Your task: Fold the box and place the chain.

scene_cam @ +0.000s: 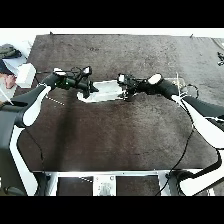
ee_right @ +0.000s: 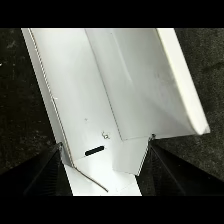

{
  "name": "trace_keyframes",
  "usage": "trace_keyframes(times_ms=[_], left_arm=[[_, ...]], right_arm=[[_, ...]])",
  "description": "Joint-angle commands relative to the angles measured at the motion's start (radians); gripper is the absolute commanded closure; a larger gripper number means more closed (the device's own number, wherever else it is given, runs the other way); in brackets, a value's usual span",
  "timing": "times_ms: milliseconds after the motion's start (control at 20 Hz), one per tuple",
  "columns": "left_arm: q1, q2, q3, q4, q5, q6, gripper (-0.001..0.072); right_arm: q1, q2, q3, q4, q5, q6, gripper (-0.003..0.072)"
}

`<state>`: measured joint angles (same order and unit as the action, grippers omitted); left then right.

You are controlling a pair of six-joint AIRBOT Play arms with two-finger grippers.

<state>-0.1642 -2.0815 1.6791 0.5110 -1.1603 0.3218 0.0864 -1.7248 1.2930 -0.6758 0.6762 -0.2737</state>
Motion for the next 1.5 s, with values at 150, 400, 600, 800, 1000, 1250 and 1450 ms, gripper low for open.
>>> trace_keyframes(times_ms=[150,400,600,800,1000,1250,1450], left_arm=[[0.0,-0.001,0.0,0.0,0.0,0.0,0.0698],[0.0,-0.001,0.0,0.0,-0.001,0.0,0.0698],[0.0,-0.001,0.0,0.0,-0.001,0.0,0.0698],[0.0,-0.001,0.0,0.0,0.0,0.0,0.0698],[0.0,-0.001,0.0,0.0,-0.001,0.0,0.0698],[0.0,-0.001,0.0,0.0,-0.001,0.0,0.0698],[0.0,-0.001,0.0,0.0,-0.001,0.0,0.0698]], right_arm=[[-0.008,-0.009,0.016,-0.013,0.02,-0.003,0.0094],[-0.031,-0.01,0.036,-0.012,0.027,0.0,0.0094],[-0.031,-0.065,0.105,-0.012,0.145,0.014,0.0094],[-0.038,-0.101,0.152,-0.013,0.167,0.027,0.0093],[-0.045,-0.148,0.215,-0.012,0.244,0.04,0.0094],[-0.047,-0.194,0.262,-0.012,0.338,0.043,0.0094],[-0.06,-0.221,0.262,0.066,0.383,0.043,0.0095]])
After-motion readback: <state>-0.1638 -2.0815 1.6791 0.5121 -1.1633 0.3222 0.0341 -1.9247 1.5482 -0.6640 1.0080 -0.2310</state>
